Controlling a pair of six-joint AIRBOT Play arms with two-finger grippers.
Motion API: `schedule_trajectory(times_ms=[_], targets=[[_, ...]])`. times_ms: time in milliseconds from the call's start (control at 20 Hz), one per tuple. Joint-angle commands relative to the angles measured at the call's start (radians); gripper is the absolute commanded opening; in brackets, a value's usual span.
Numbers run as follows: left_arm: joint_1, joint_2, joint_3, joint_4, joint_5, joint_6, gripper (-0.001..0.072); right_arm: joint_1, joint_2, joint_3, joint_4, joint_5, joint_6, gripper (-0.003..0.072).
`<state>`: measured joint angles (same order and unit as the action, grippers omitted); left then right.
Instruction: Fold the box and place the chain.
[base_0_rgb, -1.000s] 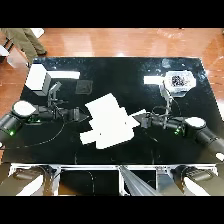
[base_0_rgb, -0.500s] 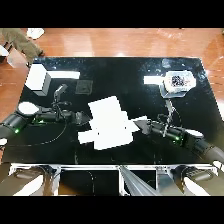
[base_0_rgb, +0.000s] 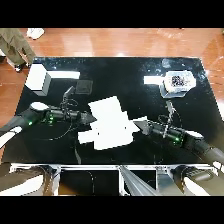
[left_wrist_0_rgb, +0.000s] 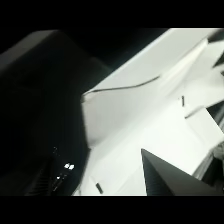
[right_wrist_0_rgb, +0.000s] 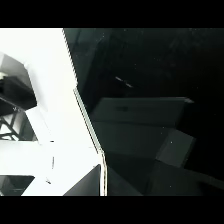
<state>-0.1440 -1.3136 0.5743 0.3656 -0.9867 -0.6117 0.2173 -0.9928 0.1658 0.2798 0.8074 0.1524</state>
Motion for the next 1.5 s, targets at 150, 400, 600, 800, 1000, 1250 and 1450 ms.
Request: schedule_trajectory(times_ms=[150,400,600,800,1000,1250,1450], targets=[[-0.007,-0.208,0.103,-0.052,-0.273,0.276,0.0619,0.001,0.0,-0.001,0.0,0.0,0.016,0.0019],[-0.007,-0.347,0.254,0.05,-0.408,0.262,0.0599,0.001,0.0,-0.001,0.0,0.0,0.024,0.0019],[-0.016,-0.364,0.314,0.158,-0.41,0.225,0.0492,0.001,0.0,-0.001,-0.003,-0.008,0.025,0.0019],[-0.046,-0.364,0.317,0.159,-0.391,0.227,0.0491,0.001,0.0,-0.001,-0.007,-0.031,0.025,0.0019],[-0.072,-0.364,0.318,0.158,-0.347,0.241,0.045,0.001,0.0,-0.001,-0.031,-0.033,0.038,0.0019],[-0.073,-0.364,0.318,0.15,-0.325,0.24,0.0287,0.001,0.0,-0.001,-0.031,-0.034,0.038,0.0019],[-0.073,-0.364,0.318,0.15,-0.327,0.238,0.0044,0.001,0.0,-0.001,-0.037,-0.038,0.048,0.002]])
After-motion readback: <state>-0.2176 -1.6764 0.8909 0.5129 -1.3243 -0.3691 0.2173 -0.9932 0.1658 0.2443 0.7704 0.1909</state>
